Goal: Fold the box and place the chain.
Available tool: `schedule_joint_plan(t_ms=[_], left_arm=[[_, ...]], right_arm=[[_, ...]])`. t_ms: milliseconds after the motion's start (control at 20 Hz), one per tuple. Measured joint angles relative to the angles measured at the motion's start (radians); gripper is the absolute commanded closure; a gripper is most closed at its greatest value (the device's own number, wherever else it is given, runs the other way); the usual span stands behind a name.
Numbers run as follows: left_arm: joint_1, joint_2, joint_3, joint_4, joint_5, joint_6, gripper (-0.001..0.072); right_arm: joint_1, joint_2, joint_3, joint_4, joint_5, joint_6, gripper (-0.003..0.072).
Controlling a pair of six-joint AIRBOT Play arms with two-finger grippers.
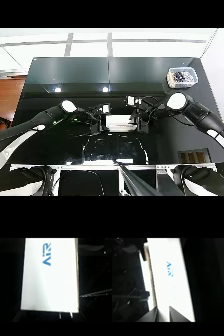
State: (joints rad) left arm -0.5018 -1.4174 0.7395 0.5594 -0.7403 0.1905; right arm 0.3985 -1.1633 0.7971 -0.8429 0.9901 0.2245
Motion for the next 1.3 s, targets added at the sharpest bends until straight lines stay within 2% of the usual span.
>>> schedule_joint_plan(t_ms=[650, 850, 950, 1150, 1300], left_arm=[[0.000, 0.000, 0.000, 0.001, -0.001, 0.001, 0.0357], [0.000, 0.000, 0.000, 0.001, -0.001, -0.002, 0.0357], [0.000, 0.000, 0.000, 0.000, -0.001, -0.002, 0.0357], [0.000, 0.000, 0.000, 0.000, -0.001, -0.002, 0.0357], [0.000, 0.000, 0.000, 0.000, -0.001, -0.002, 0.0357]], right_arm=[[0.001, 0.002, -0.041, 0.006, -0.013, 0.042, 0.0428], [-0.005, 0.026, -0.025, 0.036, -0.021, 0.214, 0.0430], [-0.016, 0.034, -0.020, 0.070, -0.010, 0.359, 0.0667], [-0.026, 0.037, -0.020, 0.165, 0.008, 0.616, 0.0669], [-0.027, 0.015, -0.030, 0.274, -0.008, 0.706, 0.0669]])
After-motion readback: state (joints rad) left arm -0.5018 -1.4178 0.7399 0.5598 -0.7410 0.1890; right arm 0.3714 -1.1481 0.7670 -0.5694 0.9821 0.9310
